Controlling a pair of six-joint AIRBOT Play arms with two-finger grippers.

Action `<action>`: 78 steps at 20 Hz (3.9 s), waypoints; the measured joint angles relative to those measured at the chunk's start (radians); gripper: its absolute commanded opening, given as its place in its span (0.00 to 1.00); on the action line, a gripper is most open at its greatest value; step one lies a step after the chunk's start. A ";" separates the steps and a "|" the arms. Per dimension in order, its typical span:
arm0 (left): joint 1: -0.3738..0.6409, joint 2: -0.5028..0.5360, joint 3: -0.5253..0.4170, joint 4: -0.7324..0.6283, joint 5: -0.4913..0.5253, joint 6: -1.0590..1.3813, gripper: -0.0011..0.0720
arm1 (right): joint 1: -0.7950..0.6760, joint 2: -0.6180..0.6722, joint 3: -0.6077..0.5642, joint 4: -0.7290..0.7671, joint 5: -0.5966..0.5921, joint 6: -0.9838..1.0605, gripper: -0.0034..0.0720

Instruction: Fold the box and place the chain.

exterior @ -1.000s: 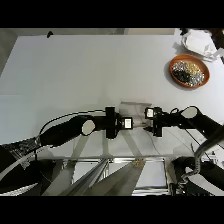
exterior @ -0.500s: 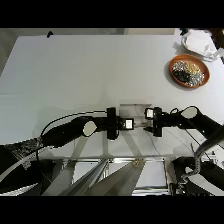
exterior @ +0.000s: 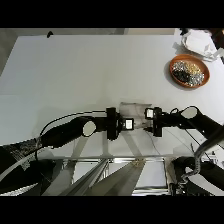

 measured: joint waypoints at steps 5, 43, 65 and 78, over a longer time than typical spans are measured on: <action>0.013 0.095 0.000 0.001 -0.050 -0.084 0.26 | 0.000 0.000 0.000 0.002 0.001 0.001 0.58; 0.200 0.041 0.001 0.212 -0.410 -1.392 0.02 | 0.000 0.000 0.000 0.000 -0.001 0.000 0.58; 0.199 0.064 0.000 -0.135 -0.316 -1.136 0.07 | 0.000 0.000 0.000 -0.002 0.000 0.000 0.58; 0.200 0.119 0.000 -0.137 -0.337 -1.131 0.33 | 0.001 0.000 0.000 -0.002 -0.001 0.000 0.58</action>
